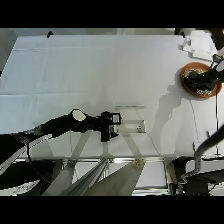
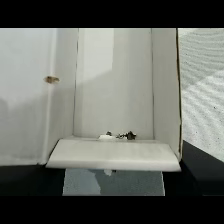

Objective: Fold the box and place the chain.

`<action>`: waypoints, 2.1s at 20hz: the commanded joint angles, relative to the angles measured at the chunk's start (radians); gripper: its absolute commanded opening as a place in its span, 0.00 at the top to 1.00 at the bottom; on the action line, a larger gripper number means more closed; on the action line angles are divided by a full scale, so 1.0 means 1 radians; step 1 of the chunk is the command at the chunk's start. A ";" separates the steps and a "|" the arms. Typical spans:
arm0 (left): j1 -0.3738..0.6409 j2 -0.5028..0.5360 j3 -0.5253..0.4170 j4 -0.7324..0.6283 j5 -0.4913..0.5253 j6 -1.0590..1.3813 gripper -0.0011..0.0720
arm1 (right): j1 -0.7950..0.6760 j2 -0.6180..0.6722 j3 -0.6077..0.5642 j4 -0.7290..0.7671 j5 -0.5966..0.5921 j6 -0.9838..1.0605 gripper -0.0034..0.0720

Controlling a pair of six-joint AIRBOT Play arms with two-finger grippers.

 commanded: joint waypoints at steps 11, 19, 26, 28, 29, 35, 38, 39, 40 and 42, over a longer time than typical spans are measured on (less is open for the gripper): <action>0.001 0.000 0.000 0.000 0.000 0.000 0.55 | -0.001 -0.030 0.002 -0.002 0.053 -0.006 0.94; 0.001 0.000 0.000 0.000 0.000 0.000 0.55 | -0.001 0.294 0.002 -0.001 0.076 -0.208 0.94; 0.001 0.000 0.000 0.000 0.000 0.000 0.55 | 0.000 0.605 0.002 0.069 0.225 -0.314 0.93; 0.001 0.000 0.000 0.000 0.000 0.000 0.55 | 0.000 0.682 0.002 0.129 0.273 -0.360 0.93; 0.001 0.000 0.000 0.000 0.000 0.000 0.55 | 0.000 0.720 0.002 0.164 0.294 -0.375 0.93; 0.001 0.000 0.000 0.001 0.000 0.000 0.55 | 0.004 0.907 0.002 0.346 0.446 -0.462 0.93; 0.001 0.000 0.000 0.000 0.000 0.000 0.55 | 0.037 0.963 0.002 0.344 0.566 -0.523 0.93; 0.001 0.000 0.000 0.000 0.000 0.000 0.55 | 0.053 0.974 0.002 0.345 0.602 -0.543 0.93; 0.001 0.000 0.000 0.000 0.000 0.000 0.55 | 0.074 0.983 0.002 0.353 0.640 -0.551 0.93; 0.001 0.000 0.000 0.000 0.000 0.000 0.55 | 0.119 0.992 0.001 0.409 0.702 -0.576 0.93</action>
